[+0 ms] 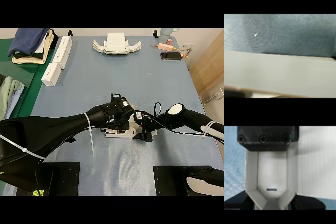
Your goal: Fold the box.
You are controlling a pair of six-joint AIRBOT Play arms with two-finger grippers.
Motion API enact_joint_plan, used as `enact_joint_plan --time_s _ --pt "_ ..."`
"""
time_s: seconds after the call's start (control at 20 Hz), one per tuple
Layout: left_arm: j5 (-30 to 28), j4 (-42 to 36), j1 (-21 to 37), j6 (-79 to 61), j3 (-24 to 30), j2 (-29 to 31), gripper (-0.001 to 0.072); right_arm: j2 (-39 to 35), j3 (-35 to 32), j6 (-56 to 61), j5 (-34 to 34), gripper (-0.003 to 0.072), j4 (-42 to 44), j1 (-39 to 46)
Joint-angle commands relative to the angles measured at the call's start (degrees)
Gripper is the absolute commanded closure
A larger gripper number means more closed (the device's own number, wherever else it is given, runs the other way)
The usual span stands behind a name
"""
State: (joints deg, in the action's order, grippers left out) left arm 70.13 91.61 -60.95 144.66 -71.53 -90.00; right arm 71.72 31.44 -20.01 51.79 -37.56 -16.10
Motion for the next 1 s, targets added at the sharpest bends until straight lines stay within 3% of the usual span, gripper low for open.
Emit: enact_joint_plan --time_s 0.0,0.1,0.15,0.4,0.7,0.95 --pt "-0.98 -0.17 -0.02 0.00 0.52 -0.11 0.0086 -0.02 0.02 0.04 0.02 0.0124 0.04 0.02" --pt "-0.63 -0.13 -0.02 0.00 0.57 -0.09 0.0073 0.00 0.02 0.04 0.02 0.0124 0.04 0.02" --pt "-0.50 -0.13 -0.04 0.07 0.55 -0.09 0.0007 -0.02 0.02 0.02 0.02 0.0124 0.04 0.02" --pt "0.26 -0.33 -0.04 0.02 0.52 -0.09 0.0007 -0.02 0.02 0.04 0.02 0.0124 0.04 0.02" --pt "6.16 -0.96 0.00 -0.85 -0.20 0.11 0.0007 -0.02 0.02 0.04 0.04 0.0124 0.04 0.02" --pt "6.99 -7.06 1.81 -4.42 -0.68 0.11 0.0007 -0.02 0.02 0.04 0.02 0.0124 0.04 0.02"
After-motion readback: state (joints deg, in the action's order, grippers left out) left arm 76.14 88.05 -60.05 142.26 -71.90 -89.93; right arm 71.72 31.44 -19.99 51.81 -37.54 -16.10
